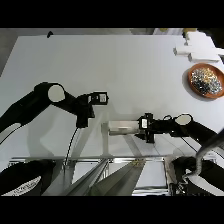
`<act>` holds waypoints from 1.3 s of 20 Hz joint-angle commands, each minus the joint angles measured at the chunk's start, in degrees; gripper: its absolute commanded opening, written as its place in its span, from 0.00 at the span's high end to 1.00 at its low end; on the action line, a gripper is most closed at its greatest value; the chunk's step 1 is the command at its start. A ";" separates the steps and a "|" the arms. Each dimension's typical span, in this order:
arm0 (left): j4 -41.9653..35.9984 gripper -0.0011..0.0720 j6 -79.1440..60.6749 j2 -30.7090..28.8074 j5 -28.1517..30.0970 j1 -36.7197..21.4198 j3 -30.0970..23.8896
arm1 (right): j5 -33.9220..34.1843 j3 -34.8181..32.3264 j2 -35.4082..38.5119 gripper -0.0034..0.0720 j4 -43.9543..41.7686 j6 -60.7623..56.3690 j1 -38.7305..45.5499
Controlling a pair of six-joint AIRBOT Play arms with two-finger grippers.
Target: Fold the box and place the chain.
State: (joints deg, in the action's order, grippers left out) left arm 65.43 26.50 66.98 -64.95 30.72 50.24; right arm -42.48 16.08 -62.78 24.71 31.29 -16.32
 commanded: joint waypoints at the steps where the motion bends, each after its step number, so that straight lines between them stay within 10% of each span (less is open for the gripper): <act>1: -0.57 0.98 2.08 -4.92 -5.31 1.77 0.02 | -0.17 0.00 0.07 0.56 0.11 0.11 0.00; 4: -7.34 0.98 2.03 -5.55 -6.64 8.70 0.00 | -0.20 0.00 0.04 0.56 0.11 0.11 0.00; 9: -16.33 0.98 2.03 -1.62 9.55 21.03 0.00 | -0.17 0.00 0.07 0.56 0.11 0.11 0.00; 18: -16.15 0.98 25.99 8.50 48.81 16.31 0.00 | -0.17 0.00 0.04 0.56 0.11 0.11 0.00; 26: -15.69 0.98 27.65 16.83 39.93 16.09 0.00 | -0.17 0.00 0.04 0.56 0.11 0.11 0.00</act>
